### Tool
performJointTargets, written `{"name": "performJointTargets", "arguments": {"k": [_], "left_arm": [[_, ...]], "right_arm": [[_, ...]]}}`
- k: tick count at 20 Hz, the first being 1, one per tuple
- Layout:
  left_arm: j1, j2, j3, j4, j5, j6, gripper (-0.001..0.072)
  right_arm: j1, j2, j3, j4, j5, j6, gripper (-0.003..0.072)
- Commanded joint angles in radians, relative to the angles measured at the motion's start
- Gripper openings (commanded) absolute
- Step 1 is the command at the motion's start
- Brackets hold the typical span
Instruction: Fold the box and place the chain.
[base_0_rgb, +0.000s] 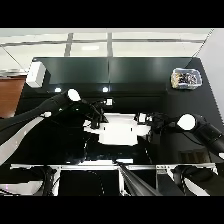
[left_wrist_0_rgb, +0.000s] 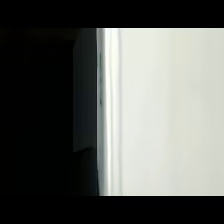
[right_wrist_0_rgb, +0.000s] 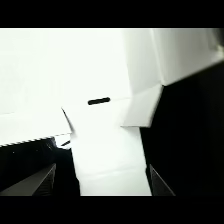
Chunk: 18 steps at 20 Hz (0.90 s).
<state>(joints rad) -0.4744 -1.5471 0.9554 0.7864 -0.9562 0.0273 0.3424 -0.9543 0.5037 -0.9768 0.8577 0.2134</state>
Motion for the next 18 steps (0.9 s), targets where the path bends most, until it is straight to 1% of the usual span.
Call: {"name": "performJointTargets", "arguments": {"k": [1,4,6,7,9,11,12,17,18], "left_arm": [[0.003,-0.007,0.001,0.018,0.006,-0.016,0.0028],[0.003,-0.007,0.001,0.018,0.006,-0.016,0.0028],[0.003,-0.007,0.001,0.018,0.006,-0.016,0.0028],[0.003,-0.007,0.001,0.018,0.006,-0.016,0.0028],[0.003,-0.007,0.001,0.018,0.006,-0.016,0.0028],[0.003,-0.007,0.001,0.018,0.006,-0.016,0.0028],[0.002,-0.007,0.001,0.018,0.006,-0.016,0.0028],[0.002,-0.007,0.001,0.018,0.006,-0.016,0.0028],[0.002,-0.007,0.001,0.018,0.006,-0.016,0.0028]], "right_arm": [[0.021,-0.021,-0.005,-0.004,0.023,-0.036,0.067],[0.021,-0.029,-0.01,0.008,0.058,-0.039,0.067],[0.025,-0.034,-0.029,0.087,0.055,-0.081,0.067],[0.039,-0.034,-0.042,0.111,0.033,-0.1,0.067],[0.087,-0.035,-0.068,0.12,-0.051,-0.101,0.067],[0.116,-0.036,-0.08,0.177,-0.113,-0.102,0.0672],[0.127,-0.036,-0.08,0.185,-0.129,-0.104,0.0672],[0.147,-0.037,-0.08,0.198,-0.135,-0.158,0.0671],[0.147,-0.037,-0.08,0.2,-0.156,-0.158,0.0671]]}}
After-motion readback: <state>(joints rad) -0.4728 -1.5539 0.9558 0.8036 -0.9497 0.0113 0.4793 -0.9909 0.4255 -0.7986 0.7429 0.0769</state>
